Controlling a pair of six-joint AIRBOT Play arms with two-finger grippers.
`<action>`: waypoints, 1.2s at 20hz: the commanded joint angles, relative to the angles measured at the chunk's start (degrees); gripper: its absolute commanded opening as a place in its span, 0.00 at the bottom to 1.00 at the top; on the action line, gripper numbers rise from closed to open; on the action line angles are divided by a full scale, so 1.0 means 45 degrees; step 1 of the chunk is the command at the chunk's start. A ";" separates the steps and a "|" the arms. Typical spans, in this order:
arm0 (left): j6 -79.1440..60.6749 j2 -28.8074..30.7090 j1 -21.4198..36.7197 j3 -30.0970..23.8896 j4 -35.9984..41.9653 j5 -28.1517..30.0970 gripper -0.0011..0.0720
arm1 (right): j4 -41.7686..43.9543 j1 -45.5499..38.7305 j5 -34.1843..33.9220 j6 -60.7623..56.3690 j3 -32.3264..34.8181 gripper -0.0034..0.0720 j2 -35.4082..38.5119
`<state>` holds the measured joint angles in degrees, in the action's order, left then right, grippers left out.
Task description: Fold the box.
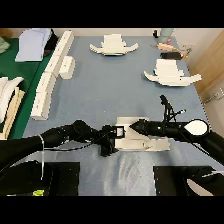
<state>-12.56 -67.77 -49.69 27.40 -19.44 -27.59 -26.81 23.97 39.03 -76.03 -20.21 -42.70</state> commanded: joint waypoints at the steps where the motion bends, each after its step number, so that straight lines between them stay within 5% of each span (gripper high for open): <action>1: -0.0005 -0.0010 0.0005 0.0005 -0.0010 0.0005 0.73 | -0.0389 0.0180 -0.0879 0.0029 -0.0044 0.16 -0.1005; 9: -0.0010 -0.0010 0.0005 0.0005 -0.0010 0.0005 0.73 | -0.0384 0.0185 -0.0869 0.1753 -0.0044 0.16 -0.2341; 24: -0.0010 -0.0010 0.0005 0.0005 -0.0010 0.0005 0.73 | -0.0680 0.0180 0.0151 0.2263 -0.0777 0.15 -0.1787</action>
